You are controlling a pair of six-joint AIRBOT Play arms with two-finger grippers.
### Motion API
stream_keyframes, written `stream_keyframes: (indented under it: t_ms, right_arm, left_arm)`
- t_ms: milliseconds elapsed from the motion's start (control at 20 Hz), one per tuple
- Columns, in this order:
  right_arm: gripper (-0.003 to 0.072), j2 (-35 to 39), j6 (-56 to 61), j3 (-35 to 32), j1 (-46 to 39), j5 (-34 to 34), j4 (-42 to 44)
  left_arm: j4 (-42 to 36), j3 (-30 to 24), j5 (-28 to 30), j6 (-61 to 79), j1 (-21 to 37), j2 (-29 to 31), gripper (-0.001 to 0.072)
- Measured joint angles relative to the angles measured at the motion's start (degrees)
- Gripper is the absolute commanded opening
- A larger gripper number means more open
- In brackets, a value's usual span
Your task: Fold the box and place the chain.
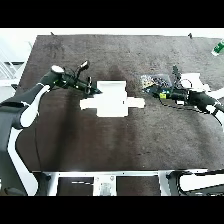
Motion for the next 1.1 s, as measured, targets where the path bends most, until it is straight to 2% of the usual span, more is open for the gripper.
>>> stream_keyframes:
  t_ms: [250, 850, 950, 1100]
  right_arm:
    - [0.0242, 0.00, -1.68, 0.00, -0.15, 0.48, 0.09]
    - [0.0246, 0.00, -3.28, 0.00, 0.79, 0.63, 0.11]
    - [0.0317, 0.00, -4.02, 0.00, 0.85, 0.50, 0.11]
    - [0.0328, 0.00, -5.09, 0.00, 0.74, -0.02, 0.09]
  left_arm:
    - [-0.92, -5.22, 5.42, 10.78, -0.04, 0.42, 0.0012]
    - [0.55, -6.54, 7.21, 17.11, -1.09, 0.59, 0.0018]
    - [0.74, -6.56, 7.56, 17.09, -1.20, 0.59, 0.0019]
    - [1.07, -6.56, 7.80, 16.90, -1.29, 0.61, 0.0019]
